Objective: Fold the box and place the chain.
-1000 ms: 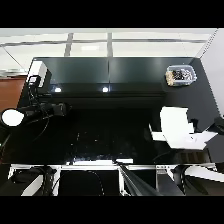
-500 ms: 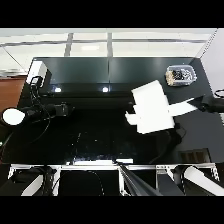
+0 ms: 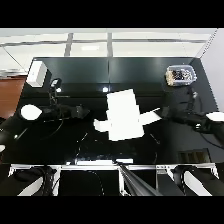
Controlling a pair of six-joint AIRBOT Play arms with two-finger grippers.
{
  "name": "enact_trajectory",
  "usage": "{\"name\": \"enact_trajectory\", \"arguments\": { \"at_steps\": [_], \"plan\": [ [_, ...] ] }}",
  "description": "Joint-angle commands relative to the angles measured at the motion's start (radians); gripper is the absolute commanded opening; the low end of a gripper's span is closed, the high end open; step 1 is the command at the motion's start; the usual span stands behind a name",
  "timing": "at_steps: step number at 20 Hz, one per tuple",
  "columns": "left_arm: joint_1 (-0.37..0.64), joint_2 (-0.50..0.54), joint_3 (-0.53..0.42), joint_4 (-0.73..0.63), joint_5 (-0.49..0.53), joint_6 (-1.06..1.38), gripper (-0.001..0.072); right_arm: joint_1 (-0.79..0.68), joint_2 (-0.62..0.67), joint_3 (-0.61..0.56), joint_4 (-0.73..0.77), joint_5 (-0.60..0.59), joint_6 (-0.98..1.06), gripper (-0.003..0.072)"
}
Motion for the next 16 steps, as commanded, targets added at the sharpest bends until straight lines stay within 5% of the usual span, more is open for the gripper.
{"name": "enact_trajectory", "arguments": {
  "at_steps": [1,6,11,16],
  "plan": [
    [-0.028,-0.153,0.095,-0.105,-0.099,0.051,0.0709,0.190,0.010,-0.052,0.043,-0.180,0.006,0.0015],
    [-0.016,-0.445,0.260,-0.194,-0.354,0.069,0.0709,0.252,0.010,-0.052,0.047,-0.228,0.006,0.0015],
    [-0.016,-0.576,0.323,-0.429,-0.399,0.249,0.0706,0.252,0.010,-0.052,0.051,-0.215,0.006,0.0016],
    [-0.016,-0.687,0.441,-0.344,-0.611,0.296,0.0554,0.252,0.010,-0.051,0.051,-0.213,0.006,0.0016]
  ]
}}
